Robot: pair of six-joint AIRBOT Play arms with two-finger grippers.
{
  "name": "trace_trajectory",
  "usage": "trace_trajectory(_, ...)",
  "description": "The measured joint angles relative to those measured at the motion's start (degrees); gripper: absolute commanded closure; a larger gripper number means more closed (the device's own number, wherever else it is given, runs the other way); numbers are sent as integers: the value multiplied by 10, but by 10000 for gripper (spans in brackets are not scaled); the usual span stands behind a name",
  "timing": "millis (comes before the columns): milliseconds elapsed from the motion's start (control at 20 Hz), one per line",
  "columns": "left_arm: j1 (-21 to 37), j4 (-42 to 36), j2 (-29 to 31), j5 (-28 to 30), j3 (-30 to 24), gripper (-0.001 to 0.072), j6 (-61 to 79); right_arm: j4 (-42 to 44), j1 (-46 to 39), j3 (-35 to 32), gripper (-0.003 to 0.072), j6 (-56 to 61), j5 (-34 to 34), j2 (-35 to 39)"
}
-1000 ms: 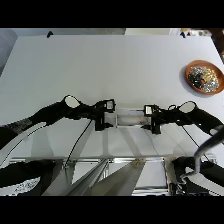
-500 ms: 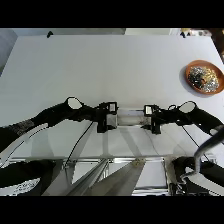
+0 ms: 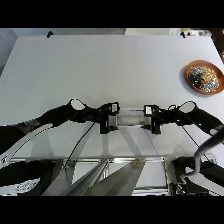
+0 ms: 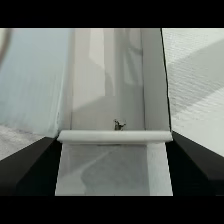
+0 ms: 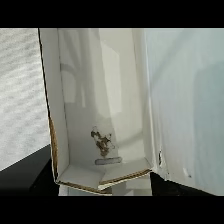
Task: Fold the box and place the chain.
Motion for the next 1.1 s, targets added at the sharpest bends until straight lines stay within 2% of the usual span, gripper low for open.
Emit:
trace_trajectory(150, 0, -9, -3, 3, 0, 30, 0, 0, 0, 0, 370, 0, 0, 0)
trace_trajectory(200, -1, -14, -5, 5, 0, 112, 0, 0, 0, 0, 370, 0, 0, 0)
trace_trajectory(250, -3, -18, -5, 8, 0, 156, 0, 0, 0, 0, 370, 0, 0, 0)
trace_trajectory(300, -5, -22, -5, 10, 0, 157, 3, 0, 0, 0, 370, 0, 0, 0)
trace_trajectory(350, -8, -26, -6, 14, 0, 209, 9, 0, 0, 0, 370, 0, 0, 0)
trace_trajectory(450, -17, -34, -6, 21, 0, 469, 25, -1, -1, 0, 370, 0, 1, 0)
trace_trajectory(500, -22, -36, -6, 24, 0, 517, 31, -2, -1, 0, 370, 0, 1, 0)
trace_trajectory(550, -25, -38, -6, 26, 0, 500, 36, -2, -1, 0, 370, 0, 1, 0)
trace_trajectory(1100, -34, -45, -7, 24, 0, 500, 51, -1, -1, 0, 370, -2, 0, 0)
